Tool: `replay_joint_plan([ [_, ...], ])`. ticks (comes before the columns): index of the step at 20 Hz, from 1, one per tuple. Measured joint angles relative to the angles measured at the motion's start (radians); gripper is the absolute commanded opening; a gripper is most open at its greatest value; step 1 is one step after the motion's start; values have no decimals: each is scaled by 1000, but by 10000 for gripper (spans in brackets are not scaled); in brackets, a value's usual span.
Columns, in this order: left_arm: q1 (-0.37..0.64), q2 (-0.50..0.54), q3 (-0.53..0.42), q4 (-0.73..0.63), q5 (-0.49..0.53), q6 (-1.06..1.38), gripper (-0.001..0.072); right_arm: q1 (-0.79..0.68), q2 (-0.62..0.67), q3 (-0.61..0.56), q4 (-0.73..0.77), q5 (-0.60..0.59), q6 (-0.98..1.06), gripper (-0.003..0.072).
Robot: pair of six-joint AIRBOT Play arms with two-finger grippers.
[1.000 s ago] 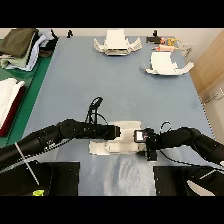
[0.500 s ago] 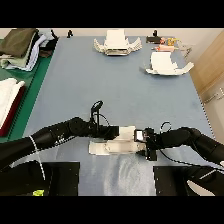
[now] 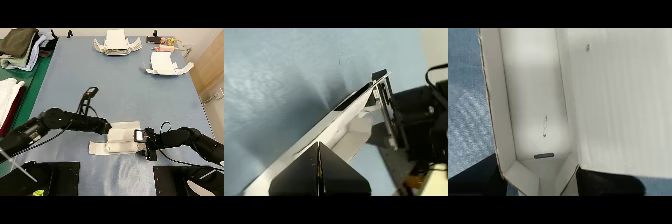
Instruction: Fold the box.
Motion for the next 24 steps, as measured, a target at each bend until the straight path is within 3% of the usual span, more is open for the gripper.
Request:
replay_joint_plan([
  [3, 32, 150, -5, 126, -138, 71, 18, 0, 0, 0, 0, 0, 0, 472],
  [4, 39, 192, -8, 164, -172, 111, 210, 0, 0, 0, 0, -1, 0, 472],
  [5, 42, 224, -12, 190, -204, 149, 631, 0, 0, 0, 0, -1, 0, 473],
  [6, 45, 250, -17, 209, -232, 190, 699, 0, 0, 0, 0, -1, 0, 472],
  [10, 52, 288, -45, 256, -272, 343, 698, 0, 0, 0, 0, -1, 0, 472],
  [17, 53, 254, -138, 260, -263, 651, 699, 0, 0, 0, 0, -1, 0, 472],
  [23, 53, 127, -184, 76, -171, 892, 688, 0, 0, 0, 0, -1, 0, 472],
  [24, 53, 98, -186, 49, -163, 921, 644, 0, 0, 0, 0, -1, 0, 472],
])
